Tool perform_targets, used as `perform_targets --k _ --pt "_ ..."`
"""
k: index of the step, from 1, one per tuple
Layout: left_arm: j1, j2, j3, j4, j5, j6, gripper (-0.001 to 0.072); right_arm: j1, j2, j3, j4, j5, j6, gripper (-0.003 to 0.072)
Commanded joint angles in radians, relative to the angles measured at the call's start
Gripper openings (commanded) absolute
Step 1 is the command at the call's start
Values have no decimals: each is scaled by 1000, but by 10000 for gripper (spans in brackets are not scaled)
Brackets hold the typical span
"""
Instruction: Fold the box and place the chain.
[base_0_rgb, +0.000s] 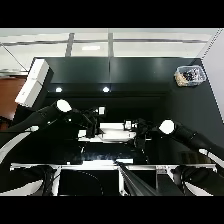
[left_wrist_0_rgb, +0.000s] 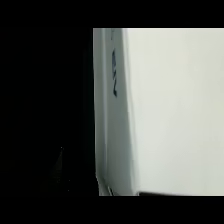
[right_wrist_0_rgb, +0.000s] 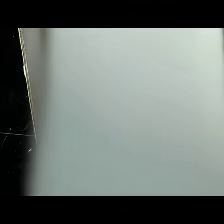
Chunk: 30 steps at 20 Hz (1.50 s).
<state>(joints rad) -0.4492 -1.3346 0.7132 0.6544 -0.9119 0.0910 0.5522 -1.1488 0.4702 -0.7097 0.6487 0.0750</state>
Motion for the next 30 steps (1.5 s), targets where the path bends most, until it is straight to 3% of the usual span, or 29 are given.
perform_targets --k 1,3,4,5,6,8,10,14,17,19,22,24,27,30 --pt "42 90 1 138 -49 -232 514 0 -1 0 -5 2 0 415" --pt "75 188 1 219 -98 -401 513 0 -1 0 -5 2 0 415" --pt "89 235 1 245 -124 -472 461 0 -1 0 -5 2 1 415" --pt "103 281 1 261 -157 -547 208 0 -1 0 -5 2 6 415" --pt "113 312 0 255 -209 -581 30 0 -1 0 -5 2 7 415" --pt "109 325 -9 158 -341 -662 31 0 -1 0 -5 2 7 415" --pt "86 312 -52 -37 -337 -664 32 0 -1 0 -5 2 7 415" --pt "26 233 -116 -373 33 -557 32 0 -1 0 -5 2 7 415" --pt "14 167 -116 -480 274 -437 31 0 -1 0 -5 2 7 415" --pt "14 119 -116 -417 317 -357 32 0 -1 0 -5 2 7 415" --pt "12 58 -116 -238 211 -363 31 0 -1 0 -4 2 7 415" --pt "-4 38 -116 -193 196 -390 31 0 -1 0 -4 2 7 415" --pt "-18 42 -97 -134 206 -393 31 0 -1 0 -5 2 7 415" --pt "24 117 -27 24 175 -488 31 0 -1 0 -5 2 7 415"
